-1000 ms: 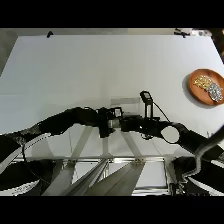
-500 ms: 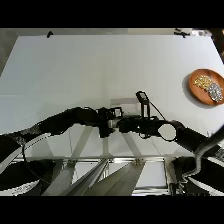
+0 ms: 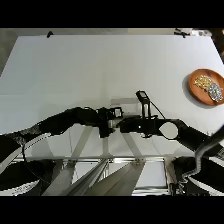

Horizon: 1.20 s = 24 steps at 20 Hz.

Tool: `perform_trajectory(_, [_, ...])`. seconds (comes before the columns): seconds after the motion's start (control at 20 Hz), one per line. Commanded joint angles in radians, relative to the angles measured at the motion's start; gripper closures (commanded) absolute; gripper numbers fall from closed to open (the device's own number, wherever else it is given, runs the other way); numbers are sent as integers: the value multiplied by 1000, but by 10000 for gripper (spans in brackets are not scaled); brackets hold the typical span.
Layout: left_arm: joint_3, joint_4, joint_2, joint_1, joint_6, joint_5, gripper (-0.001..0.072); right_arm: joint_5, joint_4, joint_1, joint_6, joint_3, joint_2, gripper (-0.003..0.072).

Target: Fold the box and place the chain.

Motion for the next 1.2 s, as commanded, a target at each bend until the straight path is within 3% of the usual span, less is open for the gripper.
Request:
perform_trajectory(0.0, [0, 0, 0, 0, 0, 0, 698, 89, -92, -8, 55, 46, 0, 672])
perform_trajectory(0.2, [0, 0, 0, 0, 0, 0, 698, 282, -467, -8, 333, 127, 0, 671])
perform_trajectory(0.55, [0, 0, 0, 0, 0, 0, 698, 352, -592, -8, 408, 211, -1, 661])
perform_trajectory(0.65, [0, 0, 0, 0, 0, 0, 698, 354, -592, -8, 408, 221, -2, 543])
perform_trajectory(0.75, [0, 0, 0, 0, 0, 0, 698, 354, -594, -8, 407, 225, -6, 476])
perform_trajectory(0.95, [0, 0, 0, 0, 0, 0, 698, 403, -621, -8, 383, 230, -19, 423])
perform_trajectory(1.05, [0, 0, 0, 0, 0, 0, 698, 489, -681, -8, 378, 262, -14, 333])
perform_trajectory(1.15, [0, 0, 0, 0, 0, 1, 698, 644, -706, -8, 330, 319, -14, 331])
